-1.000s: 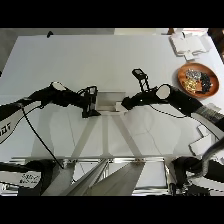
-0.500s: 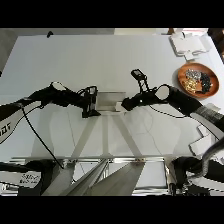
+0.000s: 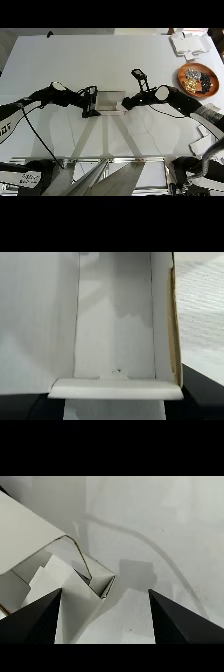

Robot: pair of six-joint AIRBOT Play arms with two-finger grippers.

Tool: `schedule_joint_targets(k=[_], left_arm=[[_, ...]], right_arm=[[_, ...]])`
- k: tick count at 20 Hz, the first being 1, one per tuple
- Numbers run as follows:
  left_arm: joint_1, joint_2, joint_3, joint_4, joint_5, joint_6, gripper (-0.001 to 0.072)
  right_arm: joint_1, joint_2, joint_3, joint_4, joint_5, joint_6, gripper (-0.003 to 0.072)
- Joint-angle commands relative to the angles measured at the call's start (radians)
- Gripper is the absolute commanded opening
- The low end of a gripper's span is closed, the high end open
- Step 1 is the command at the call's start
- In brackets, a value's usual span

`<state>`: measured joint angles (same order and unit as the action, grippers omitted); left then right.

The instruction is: Fold the box and place the chain.

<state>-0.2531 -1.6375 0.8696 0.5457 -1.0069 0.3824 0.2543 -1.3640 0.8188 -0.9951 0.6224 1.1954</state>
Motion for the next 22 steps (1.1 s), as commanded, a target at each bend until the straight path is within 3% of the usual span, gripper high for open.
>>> schedule_joint_targets(k=[1, 22], left_arm=[[0.0, 0.001, 0.0, 0.001, 0.001, 0.002, 0.0517], [0.0, 0.001, 0.0, 0.001, 0.0, 0.002, 0.0517]], right_arm=[[0.0, -0.001, 0.0, -0.071, 0.016, 0.093, 0.059], [0.035, 0.0, 0.0, -0.101, 0.047, 0.148, 0.059]])
